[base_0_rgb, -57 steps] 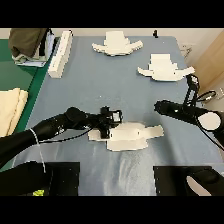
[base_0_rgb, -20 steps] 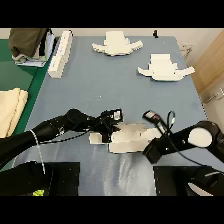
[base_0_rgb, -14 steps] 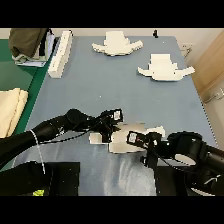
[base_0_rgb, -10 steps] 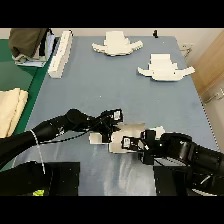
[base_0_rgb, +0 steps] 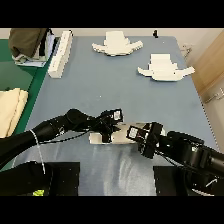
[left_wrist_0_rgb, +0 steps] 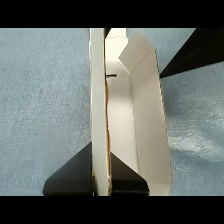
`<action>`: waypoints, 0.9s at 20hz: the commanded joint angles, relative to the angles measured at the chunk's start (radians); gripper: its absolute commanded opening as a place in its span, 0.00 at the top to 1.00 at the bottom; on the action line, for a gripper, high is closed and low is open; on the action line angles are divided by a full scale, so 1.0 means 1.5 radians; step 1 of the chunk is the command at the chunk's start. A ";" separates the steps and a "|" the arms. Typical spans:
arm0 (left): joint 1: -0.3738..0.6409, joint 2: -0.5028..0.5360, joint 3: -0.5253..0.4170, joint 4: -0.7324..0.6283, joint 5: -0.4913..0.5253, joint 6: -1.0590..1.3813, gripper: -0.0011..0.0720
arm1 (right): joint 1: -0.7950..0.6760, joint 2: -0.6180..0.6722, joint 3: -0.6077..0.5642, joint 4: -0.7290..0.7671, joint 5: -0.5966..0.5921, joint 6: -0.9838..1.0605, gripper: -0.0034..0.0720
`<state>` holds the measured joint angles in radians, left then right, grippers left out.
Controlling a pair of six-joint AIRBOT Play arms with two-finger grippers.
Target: Fold the box.
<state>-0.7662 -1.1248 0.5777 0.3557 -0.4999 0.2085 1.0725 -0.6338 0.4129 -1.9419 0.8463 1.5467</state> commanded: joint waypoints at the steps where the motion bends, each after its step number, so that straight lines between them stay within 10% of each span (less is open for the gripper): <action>1: -0.001 0.000 0.001 0.000 0.000 0.000 0.96 | -0.001 0.040 -0.001 -0.017 0.052 0.083 0.03; 18: -0.001 0.000 0.001 0.000 0.000 0.000 0.96 | 0.004 0.110 -0.127 0.180 -0.030 -0.247 0.03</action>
<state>-0.7662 -1.1248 0.5777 0.3557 -0.4995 0.2085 1.0805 -0.4812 0.2668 -1.6890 0.8520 1.3018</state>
